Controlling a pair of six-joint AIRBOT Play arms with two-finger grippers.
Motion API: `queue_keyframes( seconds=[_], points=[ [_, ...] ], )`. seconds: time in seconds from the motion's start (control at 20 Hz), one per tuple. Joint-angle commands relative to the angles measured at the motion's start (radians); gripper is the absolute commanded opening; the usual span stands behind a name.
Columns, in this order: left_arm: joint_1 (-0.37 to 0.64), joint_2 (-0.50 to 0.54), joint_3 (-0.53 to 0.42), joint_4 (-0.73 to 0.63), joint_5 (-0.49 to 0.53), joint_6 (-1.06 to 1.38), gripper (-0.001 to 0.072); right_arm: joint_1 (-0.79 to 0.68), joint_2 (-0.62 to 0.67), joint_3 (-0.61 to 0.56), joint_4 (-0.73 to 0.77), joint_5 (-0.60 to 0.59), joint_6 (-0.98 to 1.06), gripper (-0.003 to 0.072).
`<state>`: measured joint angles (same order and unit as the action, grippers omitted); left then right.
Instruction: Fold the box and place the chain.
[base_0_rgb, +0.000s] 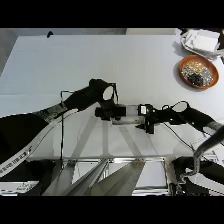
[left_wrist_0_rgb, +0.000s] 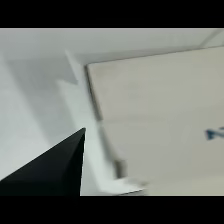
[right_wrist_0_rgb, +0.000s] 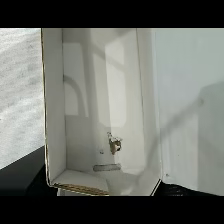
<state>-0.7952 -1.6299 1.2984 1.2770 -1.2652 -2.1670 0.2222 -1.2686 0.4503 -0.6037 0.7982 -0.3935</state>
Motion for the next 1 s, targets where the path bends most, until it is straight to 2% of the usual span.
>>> queue_keyframes(
  seconds=[0.0,0.1,0.2,0.25,0.3,0.35,0.4,0.5,0.55,0.65,0.8,0.95],
  points=[
    [0.056,0.061,0.0,-0.039,-0.074,0.204,0.0399,0.0,0.0,0.0,-0.002,0.002,0.0,0.0295],
    [0.085,0.1,-0.003,-0.042,-0.116,0.399,0.0442,0.0,0.0,0.0,-0.002,0.002,0.0,0.0295],
    [0.119,0.168,-0.045,-0.054,-0.087,0.683,0.0485,0.0,0.0,0.0,-0.002,0.002,0.0,0.0295],
    [0.135,0.209,-0.08,-0.079,-0.06,0.869,0.0589,0.0,0.0,0.0,-0.002,0.002,0.0,0.0295],
    [0.153,0.26,-0.135,-0.1,-0.016,1.107,0.0637,0.0,0.0,0.0,-0.002,0.002,0.0,0.0295],
    [0.168,0.308,-0.204,-0.124,0.052,1.307,0.0646,0.0,0.0,0.0,-0.002,0.002,0.0,0.0295],
    [0.185,0.357,-0.294,-0.164,0.156,1.527,0.0699,0.0,0.0,0.0,-0.002,0.002,0.0,0.0295],
    [0.219,0.415,-0.471,-0.286,0.357,1.9,0.0694,0.0,0.0,0.0,-0.002,0.002,0.0,0.0295],
    [0.237,0.417,-0.541,-0.351,0.415,2.044,0.0695,0.0,0.0,0.0,-0.002,0.002,0.0,0.0295],
    [0.265,0.379,-0.609,-0.427,0.446,2.228,0.0699,0.0,0.0,0.0,-0.002,0.002,0.0,0.0295],
    [0.275,0.278,-0.615,-0.489,0.499,2.317,0.0706,0.0,0.0,0.0,-0.002,0.002,0.0,0.0295],
    [0.27,0.222,-0.614,-0.652,0.569,2.396,0.0707,0.0,0.0,0.0,-0.002,0.002,0.0,0.0295]
  ],
)
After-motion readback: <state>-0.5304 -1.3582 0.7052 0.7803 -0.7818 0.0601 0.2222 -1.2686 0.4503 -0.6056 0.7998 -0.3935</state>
